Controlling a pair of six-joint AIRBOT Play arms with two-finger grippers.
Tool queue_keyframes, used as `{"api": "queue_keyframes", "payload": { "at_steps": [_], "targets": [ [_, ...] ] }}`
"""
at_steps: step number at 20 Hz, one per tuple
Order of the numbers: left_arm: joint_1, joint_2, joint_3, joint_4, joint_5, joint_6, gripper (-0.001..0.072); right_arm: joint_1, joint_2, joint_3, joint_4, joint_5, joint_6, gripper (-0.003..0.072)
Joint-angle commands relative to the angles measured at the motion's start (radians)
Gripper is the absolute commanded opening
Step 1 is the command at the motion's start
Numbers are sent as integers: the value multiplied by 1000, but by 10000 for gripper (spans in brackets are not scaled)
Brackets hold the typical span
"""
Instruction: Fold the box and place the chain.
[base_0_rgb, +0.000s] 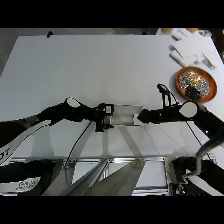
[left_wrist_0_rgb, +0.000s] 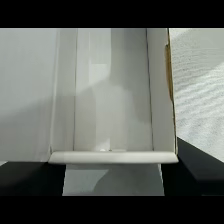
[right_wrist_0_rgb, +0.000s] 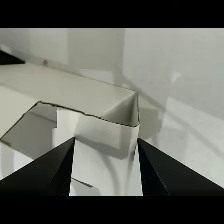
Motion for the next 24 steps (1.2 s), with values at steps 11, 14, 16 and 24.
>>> {"api": "queue_keyframes", "payload": {
  "at_steps": [11,14,16,24],
  "targets": [
    [0,0,0,0,0,0,111,266,-194,192,-314,48,482,405],
    [0,0,0,0,0,0,111,304,-236,230,-415,87,589,405],
    [0,0,0,0,0,0,111,326,-267,259,-447,114,620,404],
    [0,0,0,0,0,0,111,353,-301,270,-491,117,620,182]
  ]
}}
